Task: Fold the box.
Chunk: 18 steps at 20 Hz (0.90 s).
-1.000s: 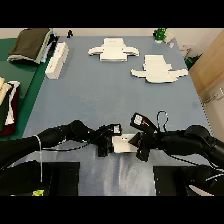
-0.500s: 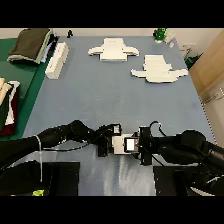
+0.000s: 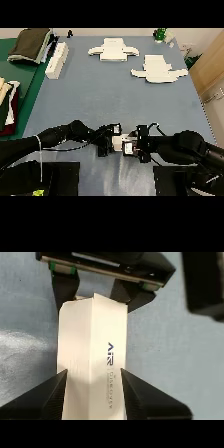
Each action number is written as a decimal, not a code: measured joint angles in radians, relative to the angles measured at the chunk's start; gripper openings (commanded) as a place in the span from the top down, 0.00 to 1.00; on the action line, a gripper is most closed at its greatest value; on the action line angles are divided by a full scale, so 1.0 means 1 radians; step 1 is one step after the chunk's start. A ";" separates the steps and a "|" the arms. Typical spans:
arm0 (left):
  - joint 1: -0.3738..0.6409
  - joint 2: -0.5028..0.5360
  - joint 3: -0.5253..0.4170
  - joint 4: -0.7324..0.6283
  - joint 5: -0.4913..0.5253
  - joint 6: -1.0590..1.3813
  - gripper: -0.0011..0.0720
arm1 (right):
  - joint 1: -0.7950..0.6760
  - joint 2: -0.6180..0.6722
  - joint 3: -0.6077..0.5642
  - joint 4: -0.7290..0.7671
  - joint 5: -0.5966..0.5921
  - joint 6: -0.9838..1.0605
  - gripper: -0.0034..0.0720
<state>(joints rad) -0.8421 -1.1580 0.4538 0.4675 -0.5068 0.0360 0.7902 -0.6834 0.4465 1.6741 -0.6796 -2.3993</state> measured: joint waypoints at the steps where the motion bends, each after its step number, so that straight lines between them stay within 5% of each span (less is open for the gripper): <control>1: 0.000 0.000 0.000 0.000 0.000 0.000 0.40 | 0.001 0.007 0.000 -0.004 0.000 -0.001 0.26; 10: 0.000 0.000 0.000 0.000 0.000 0.000 0.41 | 0.002 0.027 0.010 -0.061 0.031 -0.003 0.29; 12: 0.000 0.000 0.000 0.000 0.000 0.000 0.40 | 0.002 0.018 0.011 -0.070 0.042 -0.002 0.43; 18: 0.000 0.000 0.000 0.000 0.000 0.000 0.40 | 0.005 -0.029 0.013 -0.053 0.051 -0.003 0.43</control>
<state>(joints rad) -0.8421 -1.1580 0.4538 0.4675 -0.5068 0.0360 0.7956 -0.7124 0.4595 1.6215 -0.6285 -2.4020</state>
